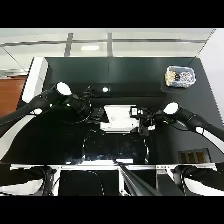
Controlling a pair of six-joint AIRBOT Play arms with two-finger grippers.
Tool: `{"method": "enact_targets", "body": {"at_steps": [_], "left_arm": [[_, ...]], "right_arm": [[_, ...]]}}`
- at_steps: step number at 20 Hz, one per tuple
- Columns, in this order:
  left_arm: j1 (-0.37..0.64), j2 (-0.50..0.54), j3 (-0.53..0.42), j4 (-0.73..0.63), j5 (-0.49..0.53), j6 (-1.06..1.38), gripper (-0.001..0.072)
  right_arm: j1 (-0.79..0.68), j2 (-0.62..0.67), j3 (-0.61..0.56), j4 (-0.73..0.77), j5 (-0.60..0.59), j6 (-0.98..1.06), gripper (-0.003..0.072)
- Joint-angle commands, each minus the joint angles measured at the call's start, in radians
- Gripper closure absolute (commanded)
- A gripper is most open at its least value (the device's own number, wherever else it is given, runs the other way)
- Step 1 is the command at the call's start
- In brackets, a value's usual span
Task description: Fold the box and place the chain.
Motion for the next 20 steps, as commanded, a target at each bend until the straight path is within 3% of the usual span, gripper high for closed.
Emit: {"method": "enact_targets", "body": {"at_steps": [1, 5, 7, 10, 12, 20], "left_arm": [[-0.038, 0.000, 0.037, 0.107, 0.006, -0.108, 0.0087], [-0.059, -0.001, 0.046, 0.120, 0.012, -0.164, 0.0089], [-0.071, 0.000, 0.046, 0.119, 0.015, -0.166, 0.0194], [-0.079, 0.000, 0.046, 0.119, 0.016, -0.167, 0.0212], [-0.079, 0.000, 0.046, 0.119, 0.020, -0.174, 0.0309], [-0.116, 0.000, 0.046, 0.120, 0.077, -0.272, 0.0309]], "right_arm": [[0.001, 0.000, 0.000, 0.000, 0.000, 0.000, 0.0550], [0.001, 0.000, 0.000, 0.001, 0.000, 0.000, 0.0550], [0.001, 0.000, 0.000, 0.000, 0.000, 0.000, 0.0550], [0.001, 0.000, 0.000, 0.000, 0.000, 0.000, 0.0550], [0.001, 0.000, 0.000, 0.001, 0.000, 0.000, 0.0551], [0.001, 0.000, 0.000, 0.000, 0.000, 0.000, 0.0550]]}}
